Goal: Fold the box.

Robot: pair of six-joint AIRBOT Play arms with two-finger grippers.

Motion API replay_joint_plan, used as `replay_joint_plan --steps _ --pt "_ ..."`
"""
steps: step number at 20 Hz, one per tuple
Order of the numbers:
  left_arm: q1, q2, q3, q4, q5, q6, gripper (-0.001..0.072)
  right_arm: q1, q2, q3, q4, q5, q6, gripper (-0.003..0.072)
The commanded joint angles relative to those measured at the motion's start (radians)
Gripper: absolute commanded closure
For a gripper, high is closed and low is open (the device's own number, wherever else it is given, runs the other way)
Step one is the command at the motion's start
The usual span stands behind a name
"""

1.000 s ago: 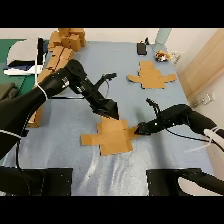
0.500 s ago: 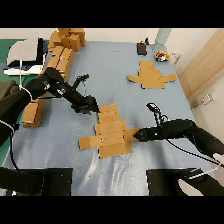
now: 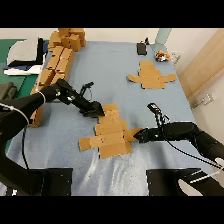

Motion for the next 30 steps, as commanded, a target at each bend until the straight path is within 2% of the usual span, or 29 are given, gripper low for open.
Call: replay_joint_plan --steps 1,4,5,6,12,13,15,16,17,19,20,21,22,27,30 --pt "-0.031 -0.045 0.001 -0.102 -0.033 0.129 0.0286 0.001 0.004 -0.001 0.003 0.0 0.006 0.0683" --pt "-0.032 -0.046 0.015 -0.124 -0.088 0.166 0.0299 0.001 0.004 -0.001 0.003 -0.011 0.019 0.0683" --pt "-0.03 -0.046 0.019 -0.12 -0.114 0.179 0.0418 0.001 0.004 -0.001 0.003 -0.012 0.019 0.0683" --pt "-0.027 -0.046 0.02 -0.119 -0.137 0.198 0.0445 0.001 0.004 -0.001 0.003 -0.012 0.019 0.0683" --pt "-0.022 -0.046 0.02 -0.114 -0.203 0.213 0.0447 0.001 0.004 -0.001 0.004 -0.027 0.024 0.0683" --pt "-0.022 -0.046 0.02 -0.111 -0.202 0.213 0.054 0.001 0.004 -0.001 0.004 -0.027 0.024 0.0683" --pt "-0.022 -0.047 0.02 -0.111 -0.201 0.214 0.0548 0.001 0.004 -0.001 0.004 -0.027 0.024 0.0683" --pt "-0.022 -0.047 0.02 -0.111 -0.201 0.218 0.0655 0.001 0.004 -0.001 0.004 -0.026 0.024 0.0683" --pt "-0.022 -0.047 0.02 -0.111 -0.202 0.222 0.0694 0.001 0.004 -0.001 0.004 -0.026 0.024 0.0683" --pt "-0.024 -0.047 0.02 -0.113 -0.2 0.23 0.0694 0.001 0.004 -0.001 0.003 -0.025 0.024 0.0667" --pt "-0.025 -0.047 0.021 -0.124 -0.201 0.235 0.0695 0.001 0.004 -0.001 0.002 -0.021 0.024 0.0565" --pt "-0.029 -0.047 0.026 -0.126 -0.2 0.241 0.0696 0.0 0.004 0.002 -0.007 -0.01 0.024 0.0431" --pt "-0.036 -0.045 0.036 -0.127 -0.2 0.257 0.0697 -0.008 0.004 0.015 -0.034 -0.002 0.039 0.0402" --pt "-0.101 0.034 0.056 -0.129 -0.13 0.428 0.0698 -0.127 0.005 0.236 -0.386 -0.029 0.328 0.0401" --pt "-0.14 0.096 0.041 -0.135 -0.064 0.546 0.0699 -0.187 0.004 0.354 -0.442 -0.041 0.419 0.0406"
